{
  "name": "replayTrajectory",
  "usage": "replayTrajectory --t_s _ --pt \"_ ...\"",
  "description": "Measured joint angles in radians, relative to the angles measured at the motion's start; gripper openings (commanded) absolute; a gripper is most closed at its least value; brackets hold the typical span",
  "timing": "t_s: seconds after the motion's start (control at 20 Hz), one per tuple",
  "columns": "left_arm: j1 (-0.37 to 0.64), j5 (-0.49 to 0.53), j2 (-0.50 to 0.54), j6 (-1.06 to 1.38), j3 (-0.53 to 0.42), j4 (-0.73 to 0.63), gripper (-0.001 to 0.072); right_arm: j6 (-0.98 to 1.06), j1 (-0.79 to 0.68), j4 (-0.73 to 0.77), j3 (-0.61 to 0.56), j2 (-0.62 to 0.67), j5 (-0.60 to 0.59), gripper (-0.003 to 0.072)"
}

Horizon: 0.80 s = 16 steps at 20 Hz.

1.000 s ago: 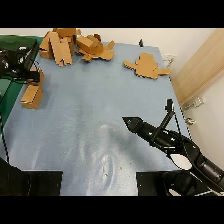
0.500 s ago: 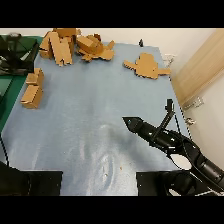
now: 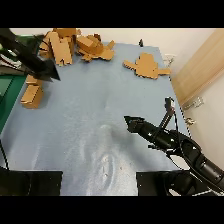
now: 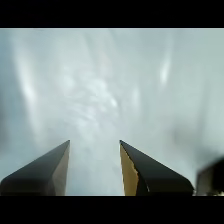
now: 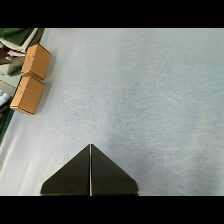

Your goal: Fold the box.

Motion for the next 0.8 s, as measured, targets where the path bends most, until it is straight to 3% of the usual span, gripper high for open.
replayTrajectory --t_s 0.4,0.8 --pt "-0.25 -0.128 0.005 0.013 -0.231 -0.084 0.0449 -0.017 0.0 0.046 0.0 0.0 0.001 0.0005" --pt "-0.329 -0.137 0.005 0.014 -0.27 -0.095 0.0449 -0.018 0.0 0.055 0.0 0.0 0.001 0.0005"
